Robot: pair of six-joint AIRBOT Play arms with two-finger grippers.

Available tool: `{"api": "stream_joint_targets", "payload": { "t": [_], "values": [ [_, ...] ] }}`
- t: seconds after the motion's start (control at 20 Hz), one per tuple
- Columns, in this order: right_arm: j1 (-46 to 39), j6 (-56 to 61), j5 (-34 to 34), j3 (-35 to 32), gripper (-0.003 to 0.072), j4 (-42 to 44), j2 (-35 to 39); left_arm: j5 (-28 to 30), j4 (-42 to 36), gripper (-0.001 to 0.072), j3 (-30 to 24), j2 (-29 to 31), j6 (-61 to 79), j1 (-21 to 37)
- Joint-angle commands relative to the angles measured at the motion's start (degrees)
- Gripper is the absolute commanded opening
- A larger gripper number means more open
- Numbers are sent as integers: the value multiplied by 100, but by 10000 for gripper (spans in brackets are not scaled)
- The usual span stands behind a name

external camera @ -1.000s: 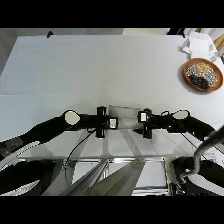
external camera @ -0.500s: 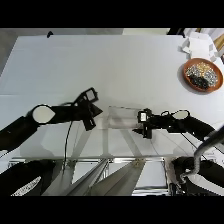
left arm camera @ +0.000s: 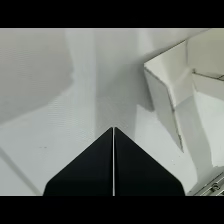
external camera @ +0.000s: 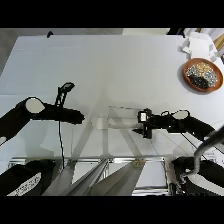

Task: Fold the box and place the chain.

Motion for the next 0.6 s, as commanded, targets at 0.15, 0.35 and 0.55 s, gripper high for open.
{"api": "stream_joint_targets", "payload": {
  "t": [0.15,0.35,0.55],
  "values": [
    [2,0,0,2,376,2,4,308,-817,9,-2,-1073,216,-660],
    [2,2,2,2,376,2,4,721,-1467,9,-2,-1038,358,-1034],
    [2,2,2,2,376,2,4,883,-1687,10,0,-1016,485,-1169]
  ]
}}
